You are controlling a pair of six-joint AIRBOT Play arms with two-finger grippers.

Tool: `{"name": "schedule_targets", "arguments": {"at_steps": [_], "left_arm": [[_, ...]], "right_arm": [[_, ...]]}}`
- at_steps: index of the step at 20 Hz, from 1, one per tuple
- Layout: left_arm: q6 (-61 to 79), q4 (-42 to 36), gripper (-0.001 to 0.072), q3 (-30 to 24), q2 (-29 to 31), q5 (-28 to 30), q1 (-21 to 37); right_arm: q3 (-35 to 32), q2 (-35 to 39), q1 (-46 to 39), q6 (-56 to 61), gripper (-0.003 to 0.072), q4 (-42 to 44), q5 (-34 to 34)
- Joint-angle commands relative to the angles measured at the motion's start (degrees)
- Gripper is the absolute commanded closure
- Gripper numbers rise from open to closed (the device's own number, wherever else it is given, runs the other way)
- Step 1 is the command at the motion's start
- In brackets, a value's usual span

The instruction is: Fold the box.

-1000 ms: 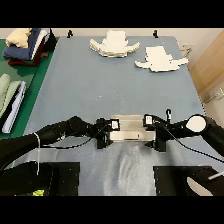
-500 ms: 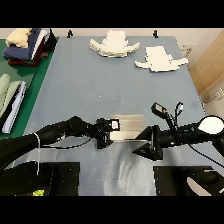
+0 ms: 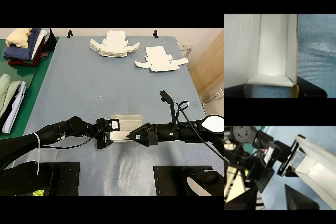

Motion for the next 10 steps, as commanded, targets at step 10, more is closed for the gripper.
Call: {"name": "schedule_targets", "arguments": {"at_steps": [10], "left_arm": [[0.02, 0.0, 0.0357, -0.02, -0.04, 0.0, 0.0]], "right_arm": [[10.82, -22.01, -0.04, 10.58, 0.0483, -4.42, -10.29]]}}
